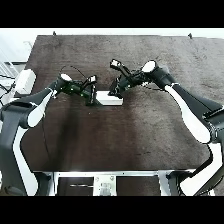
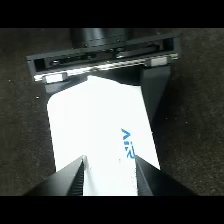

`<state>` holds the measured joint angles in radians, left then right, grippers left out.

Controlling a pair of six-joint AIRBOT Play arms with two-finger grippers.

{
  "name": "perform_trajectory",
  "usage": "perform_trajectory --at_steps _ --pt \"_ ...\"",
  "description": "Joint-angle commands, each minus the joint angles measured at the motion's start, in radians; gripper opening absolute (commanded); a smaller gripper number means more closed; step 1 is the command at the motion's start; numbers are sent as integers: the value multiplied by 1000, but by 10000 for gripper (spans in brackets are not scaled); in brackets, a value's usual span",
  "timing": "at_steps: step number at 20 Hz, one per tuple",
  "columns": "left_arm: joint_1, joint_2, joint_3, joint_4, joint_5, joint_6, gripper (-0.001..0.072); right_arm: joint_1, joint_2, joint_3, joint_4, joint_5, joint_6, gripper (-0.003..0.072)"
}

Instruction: Fold the box and place the chain.

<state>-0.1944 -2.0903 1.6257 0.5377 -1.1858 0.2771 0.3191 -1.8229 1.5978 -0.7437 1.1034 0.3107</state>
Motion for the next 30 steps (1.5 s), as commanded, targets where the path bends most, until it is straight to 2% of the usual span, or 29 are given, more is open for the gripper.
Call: perform_trajectory --at_steps 1,12,14,26,30 --pt "0 1 0 0 0 0 471 0 -2 1 -1 -19 -6 286" --pt "0 1 0 0 0 1 471 6 -7 1 -5 -52 -6 308" --pt "0 1 0 0 0 1 472 6 -8 1 -12 -52 -5 385" --pt "0 1 0 0 0 1 471 23 -8 0 -39 -100 -5 388" --pt "0 1 0 0 0 1 471 25 -8 0 -93 -100 39 388"
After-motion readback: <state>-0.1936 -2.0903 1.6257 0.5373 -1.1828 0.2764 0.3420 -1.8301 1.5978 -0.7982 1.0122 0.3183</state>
